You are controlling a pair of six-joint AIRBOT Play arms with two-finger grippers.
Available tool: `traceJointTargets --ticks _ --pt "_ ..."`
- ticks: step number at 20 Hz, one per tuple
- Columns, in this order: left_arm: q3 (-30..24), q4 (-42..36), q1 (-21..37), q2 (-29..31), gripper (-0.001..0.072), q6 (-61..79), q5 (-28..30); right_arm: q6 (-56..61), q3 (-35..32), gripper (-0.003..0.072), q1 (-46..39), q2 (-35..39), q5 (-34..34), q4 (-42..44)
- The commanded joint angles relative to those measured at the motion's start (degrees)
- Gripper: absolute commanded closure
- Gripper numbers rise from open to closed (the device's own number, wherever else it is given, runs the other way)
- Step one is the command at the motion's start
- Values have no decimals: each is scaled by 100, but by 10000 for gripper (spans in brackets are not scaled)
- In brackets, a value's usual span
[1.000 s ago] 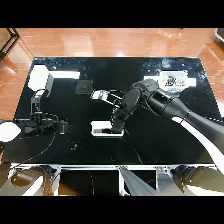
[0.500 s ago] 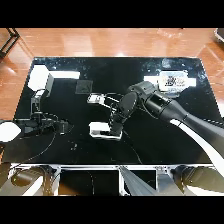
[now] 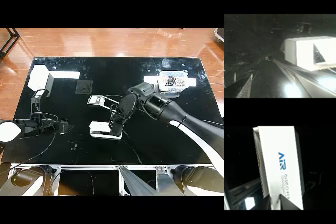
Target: Fold the box and place the chain.
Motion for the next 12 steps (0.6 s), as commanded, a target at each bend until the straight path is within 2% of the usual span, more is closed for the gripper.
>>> traceJointTargets --ticks 1,12 --pt "-4 0 4 -4 87 0 2 20 -20 550 7 -4 -28 -26" --pt "-4 0 4 -4 86 0 0 20 -22 549 76 -4 -146 -7"
